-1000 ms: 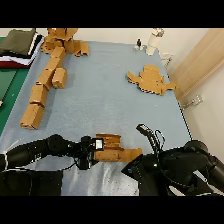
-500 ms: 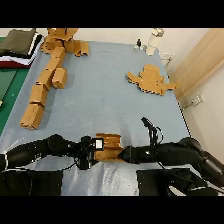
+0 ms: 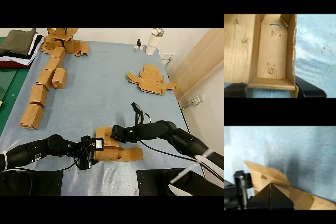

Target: Fold the box.

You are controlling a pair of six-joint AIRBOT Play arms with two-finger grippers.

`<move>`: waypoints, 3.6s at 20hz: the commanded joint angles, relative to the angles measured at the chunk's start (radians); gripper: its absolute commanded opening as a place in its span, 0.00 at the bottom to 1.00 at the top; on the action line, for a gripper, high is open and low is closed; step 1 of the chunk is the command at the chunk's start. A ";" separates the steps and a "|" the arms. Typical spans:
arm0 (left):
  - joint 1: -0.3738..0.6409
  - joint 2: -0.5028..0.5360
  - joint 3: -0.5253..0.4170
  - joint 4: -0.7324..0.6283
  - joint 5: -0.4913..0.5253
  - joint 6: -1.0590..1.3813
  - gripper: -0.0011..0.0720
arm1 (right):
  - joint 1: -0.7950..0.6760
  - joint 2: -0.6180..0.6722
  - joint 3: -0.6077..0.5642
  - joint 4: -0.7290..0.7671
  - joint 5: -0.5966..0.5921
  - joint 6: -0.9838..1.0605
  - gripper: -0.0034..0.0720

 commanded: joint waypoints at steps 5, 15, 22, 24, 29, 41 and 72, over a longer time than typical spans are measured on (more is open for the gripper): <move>0.001 0.000 0.000 0.000 0.000 0.000 0.58 | -0.018 -0.182 0.021 -0.008 -0.075 -0.118 0.05; 0.001 0.000 0.000 0.000 0.000 0.000 0.58 | -0.016 -0.131 0.022 -0.015 -0.083 -0.177 0.05; 0.001 0.000 0.000 0.000 0.001 0.000 0.58 | -0.016 0.262 0.024 -0.271 -0.352 -0.175 0.05; 0.001 0.000 0.000 0.000 0.002 0.000 0.58 | -0.002 0.335 0.024 -0.300 -0.534 -0.233 0.05; 0.000 0.000 0.000 0.000 0.001 0.000 0.58 | 0.049 0.393 -0.024 -0.327 -0.671 -0.629 0.66; 0.001 0.000 0.000 0.000 0.002 0.000 0.58 | 0.060 0.112 -0.061 -0.285 -0.236 -1.276 0.84; 0.001 0.000 0.000 0.000 0.002 0.000 0.58 | 0.147 0.282 0.006 -0.626 -0.396 -0.279 0.05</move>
